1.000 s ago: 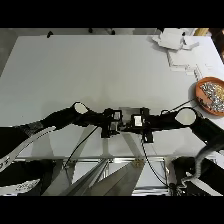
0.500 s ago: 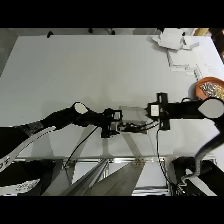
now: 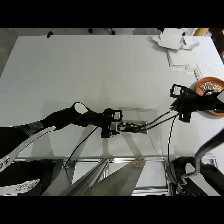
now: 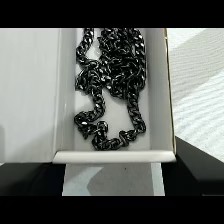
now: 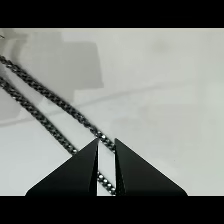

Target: Fold the box and place the chain.

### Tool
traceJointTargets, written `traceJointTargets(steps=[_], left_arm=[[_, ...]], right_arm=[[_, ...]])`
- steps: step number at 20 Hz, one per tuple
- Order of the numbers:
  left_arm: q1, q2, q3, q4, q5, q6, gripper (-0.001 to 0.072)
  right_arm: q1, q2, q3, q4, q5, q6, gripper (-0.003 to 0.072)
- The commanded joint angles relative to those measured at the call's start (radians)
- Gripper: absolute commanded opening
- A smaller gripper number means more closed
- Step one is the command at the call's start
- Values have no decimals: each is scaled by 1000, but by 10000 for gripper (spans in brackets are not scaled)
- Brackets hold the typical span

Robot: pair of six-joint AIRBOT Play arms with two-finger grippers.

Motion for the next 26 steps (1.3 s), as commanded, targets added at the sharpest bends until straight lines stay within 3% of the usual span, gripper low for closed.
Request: traceJointTargets(steps=[1,4,15,23,26], left_arm=[[0,1,0,0,0,0,342],[0,1,0,0,0,0,342],[0,1,0,0,0,0,342],[0,1,0,0,0,0,342],[0,1,0,0,0,0,342]], right_arm=[[-30,-114,1,-10,-60,-17,118],[-30,-194,1,-14,-101,-48,210],[-27,-268,1,-12,-119,-198,202],[-19,-277,1,-40,-21,-227,203],[26,-285,1,-40,-42,-261,202]])
